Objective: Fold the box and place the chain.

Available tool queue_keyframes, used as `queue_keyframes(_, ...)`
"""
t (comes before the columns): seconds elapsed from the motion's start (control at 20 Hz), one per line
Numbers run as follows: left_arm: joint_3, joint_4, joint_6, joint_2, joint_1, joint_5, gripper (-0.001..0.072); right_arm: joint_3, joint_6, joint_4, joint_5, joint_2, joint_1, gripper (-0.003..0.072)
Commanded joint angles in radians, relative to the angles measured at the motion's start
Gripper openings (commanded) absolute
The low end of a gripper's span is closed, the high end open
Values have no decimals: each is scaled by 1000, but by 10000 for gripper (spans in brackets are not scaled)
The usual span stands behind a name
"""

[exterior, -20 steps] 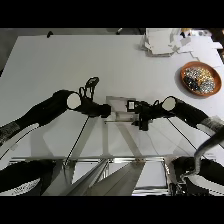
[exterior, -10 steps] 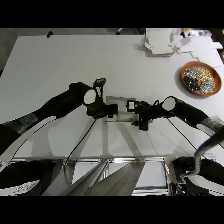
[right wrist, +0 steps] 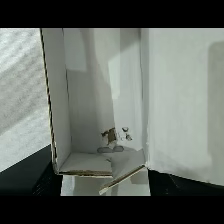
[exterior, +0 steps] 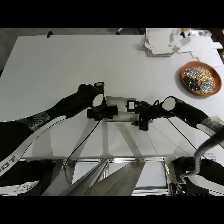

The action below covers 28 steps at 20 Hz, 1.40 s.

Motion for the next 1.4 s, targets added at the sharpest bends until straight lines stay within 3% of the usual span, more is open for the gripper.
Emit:
queue_keyframes(0.0,1,41,-59,-6,-2,25,327,0,0,0,0,1,0,395)
queue_keyframes(0.25,1,48,-48,-15,-3,32,326,0,0,0,0,1,0,395)
queue_keyframes(0.35,2,47,-4,-29,-10,24,257,0,0,0,0,1,0,395)
queue_keyframes(0.55,36,46,20,-73,-26,-10,247,0,0,0,0,1,0,395)
queue_keyframes(0.6,46,50,20,-81,-27,-14,212,0,0,0,0,1,0,395)
queue_keyframes(0.65,55,52,21,-88,-32,-13,106,0,0,0,0,1,0,395)
queue_keyframes(0.8,55,55,20,-88,-33,-6,0,0,0,0,0,1,0,395)
queue_keyframes(1.0,55,70,23,-87,-33,-37,14,0,0,0,0,1,0,395)
queue_keyframes(1.15,61,66,87,-85,-25,-53,218,0,0,0,1,1,0,395)
queue_keyframes(1.35,67,71,111,-85,-17,-65,208,0,0,0,0,1,0,395)
